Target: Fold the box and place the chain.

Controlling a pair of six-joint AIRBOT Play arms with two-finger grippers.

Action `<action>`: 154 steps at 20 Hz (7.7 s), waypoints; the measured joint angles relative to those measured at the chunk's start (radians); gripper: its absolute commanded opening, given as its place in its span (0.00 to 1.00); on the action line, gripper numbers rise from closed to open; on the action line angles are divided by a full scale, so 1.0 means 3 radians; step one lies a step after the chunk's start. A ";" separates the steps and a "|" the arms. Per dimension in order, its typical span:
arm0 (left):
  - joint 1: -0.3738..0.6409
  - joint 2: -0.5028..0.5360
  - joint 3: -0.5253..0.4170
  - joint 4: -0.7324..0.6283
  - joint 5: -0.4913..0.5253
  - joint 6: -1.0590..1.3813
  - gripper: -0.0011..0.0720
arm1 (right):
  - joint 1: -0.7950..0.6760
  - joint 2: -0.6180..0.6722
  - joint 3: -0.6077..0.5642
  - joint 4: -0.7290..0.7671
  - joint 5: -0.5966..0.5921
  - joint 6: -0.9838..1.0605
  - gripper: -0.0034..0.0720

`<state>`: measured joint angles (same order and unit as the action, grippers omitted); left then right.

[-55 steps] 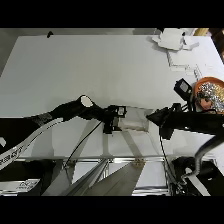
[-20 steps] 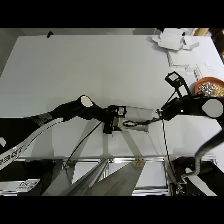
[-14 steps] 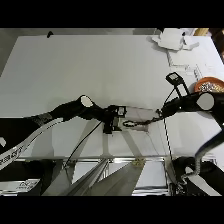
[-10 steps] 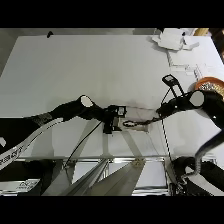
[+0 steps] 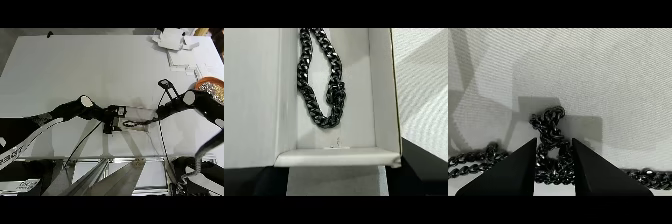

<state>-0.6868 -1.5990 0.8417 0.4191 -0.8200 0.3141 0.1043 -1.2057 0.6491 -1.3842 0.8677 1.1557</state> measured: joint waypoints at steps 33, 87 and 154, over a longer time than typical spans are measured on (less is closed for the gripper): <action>0.0000 0.0000 0.0000 0.0001 0.0001 0.0000 0.30 | 0.1699 0.1395 -0.0024 0.1128 -0.0287 -0.0006 0.07; 0.0000 0.0000 0.0000 0.0000 0.0000 -0.0001 0.30 | 0.0637 0.1108 -0.0971 0.0511 -0.0245 -0.3099 0.07; 0.0000 0.0000 0.0000 0.0001 0.0001 -0.0001 0.30 | -0.0037 0.0638 -0.0816 0.1319 0.0366 -0.4363 0.07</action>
<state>-0.6868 -1.5990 0.8417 0.4194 -0.8196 0.3138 0.0933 -1.0142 0.4042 -0.9886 0.9775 -0.1532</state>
